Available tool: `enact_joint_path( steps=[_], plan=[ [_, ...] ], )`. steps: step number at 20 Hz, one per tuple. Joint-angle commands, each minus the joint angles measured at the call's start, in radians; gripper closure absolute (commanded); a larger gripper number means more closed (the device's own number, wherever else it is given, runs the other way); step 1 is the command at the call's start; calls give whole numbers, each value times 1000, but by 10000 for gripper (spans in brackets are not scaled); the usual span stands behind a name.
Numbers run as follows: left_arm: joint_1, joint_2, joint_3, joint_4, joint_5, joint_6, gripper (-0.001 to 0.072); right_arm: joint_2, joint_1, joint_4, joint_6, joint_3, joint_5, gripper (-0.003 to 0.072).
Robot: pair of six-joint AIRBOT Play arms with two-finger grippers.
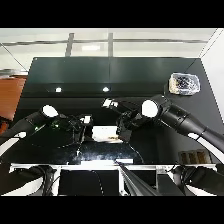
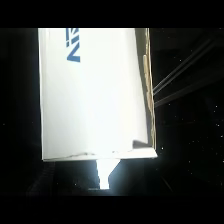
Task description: Fold the box and place the chain.
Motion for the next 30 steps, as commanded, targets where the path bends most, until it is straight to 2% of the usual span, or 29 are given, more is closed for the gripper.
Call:
enact_joint_path(
  steps=[1, 9, 10, 12, 24, 28, 29, 30],
  plan=[
    [0, 0, 0, 0, 0, 0, 223, 2, 0, 0, 16, 1, 5, 319],
    [0, 0, 0, 0, 0, -1, 223, 2, 0, -9, 34, 2, 4, 323],
    [0, 0, 0, 0, 0, -1, 223, 2, 0, -9, 34, 2, 5, 362],
    [0, 0, 0, 0, 0, -1, 223, 2, 0, -8, 34, 2, 7, 386],
    [0, 0, 0, -1, 7, -7, 223, -2, 29, -35, 72, 0, 13, 386],
    [0, 0, 0, -1, 7, -8, 224, -3, 29, -35, 75, -2, 12, 382],
    [0, 0, 0, -1, 7, -7, 224, -3, 29, -38, 76, -2, 13, 307],
    [0, 0, 0, -1, 7, -7, 223, -3, 29, -39, 76, -2, 13, 312]
  ],
)
